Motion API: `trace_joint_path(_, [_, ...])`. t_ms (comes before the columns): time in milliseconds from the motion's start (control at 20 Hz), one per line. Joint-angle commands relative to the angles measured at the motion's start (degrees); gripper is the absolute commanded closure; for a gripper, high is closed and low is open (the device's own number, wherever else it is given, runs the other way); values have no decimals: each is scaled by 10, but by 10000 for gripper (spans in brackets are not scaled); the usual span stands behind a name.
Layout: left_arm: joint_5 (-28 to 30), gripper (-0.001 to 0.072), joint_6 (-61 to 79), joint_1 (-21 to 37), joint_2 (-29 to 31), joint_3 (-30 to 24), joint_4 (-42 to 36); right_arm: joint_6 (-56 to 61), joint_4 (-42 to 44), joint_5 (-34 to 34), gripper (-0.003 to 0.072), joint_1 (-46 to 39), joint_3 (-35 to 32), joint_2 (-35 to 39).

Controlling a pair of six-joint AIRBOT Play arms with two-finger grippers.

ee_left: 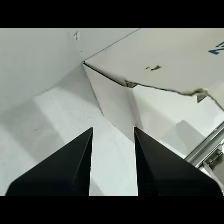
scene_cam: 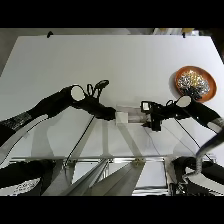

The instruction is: Fold the box and place the chain.

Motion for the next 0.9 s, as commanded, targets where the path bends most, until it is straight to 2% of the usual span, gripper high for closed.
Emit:
trace_joint_path(0, [5, 414, 0, -4, 3, 5, -2, 0, 0, 0, 251, 0, 0, 0])
trace_joint_path(300, [16, 413, -4, -19, 3, 6, -2, 0, 0, 0, 251, 0, 0, 0])
trace_joint_path(400, [29, 367, -9, -31, 1, 6, 1, 0, 0, 0, 251, 0, 0, 0])
trace_joint_path(550, [72, 364, -76, -48, 1, 6, 40, 0, 0, 0, 251, 0, 0, 0])
trace_joint_path(850, [98, 365, -219, -84, 1, 8, 150, 0, 0, 0, 251, 0, 0, 0])
